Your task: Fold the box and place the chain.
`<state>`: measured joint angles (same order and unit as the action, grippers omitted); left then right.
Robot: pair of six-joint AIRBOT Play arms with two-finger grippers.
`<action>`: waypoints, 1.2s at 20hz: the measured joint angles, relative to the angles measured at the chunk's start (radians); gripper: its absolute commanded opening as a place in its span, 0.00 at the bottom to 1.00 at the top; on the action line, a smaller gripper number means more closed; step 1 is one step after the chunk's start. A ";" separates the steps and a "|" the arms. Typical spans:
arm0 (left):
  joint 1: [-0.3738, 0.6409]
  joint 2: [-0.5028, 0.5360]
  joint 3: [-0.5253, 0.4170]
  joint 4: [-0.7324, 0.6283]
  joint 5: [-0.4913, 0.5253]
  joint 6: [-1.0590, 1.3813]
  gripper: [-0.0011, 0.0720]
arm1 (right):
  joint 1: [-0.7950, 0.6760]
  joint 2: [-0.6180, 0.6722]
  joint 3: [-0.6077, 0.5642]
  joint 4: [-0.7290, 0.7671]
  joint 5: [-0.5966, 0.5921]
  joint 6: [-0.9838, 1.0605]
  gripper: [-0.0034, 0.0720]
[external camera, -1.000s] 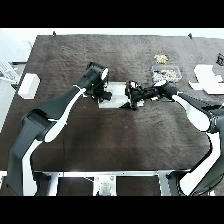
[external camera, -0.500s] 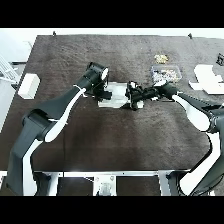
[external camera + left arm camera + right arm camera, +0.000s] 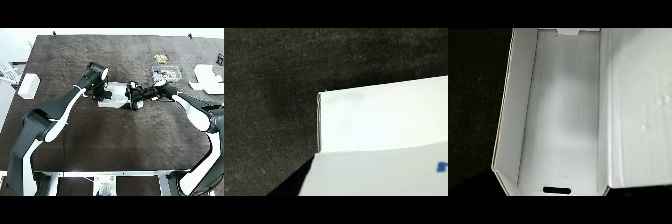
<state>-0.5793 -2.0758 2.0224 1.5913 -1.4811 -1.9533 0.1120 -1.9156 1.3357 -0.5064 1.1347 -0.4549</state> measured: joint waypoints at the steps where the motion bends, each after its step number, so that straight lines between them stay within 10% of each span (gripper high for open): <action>1: 0.000 0.000 0.000 0.000 0.000 -0.006 0.04 | 0.000 0.000 0.000 0.000 -0.001 0.000 0.82; 9: 0.000 0.000 0.000 -0.001 0.002 -0.040 0.09 | 0.000 0.000 0.000 0.000 -0.001 0.001 0.82; 11: 0.000 -0.004 -0.002 0.005 -0.009 -0.044 0.60 | 0.000 0.000 0.000 0.000 -0.002 0.000 0.82; 24: 0.004 0.025 0.004 -0.001 -0.040 -0.050 0.58 | -0.001 0.000 0.000 0.000 0.000 0.002 0.82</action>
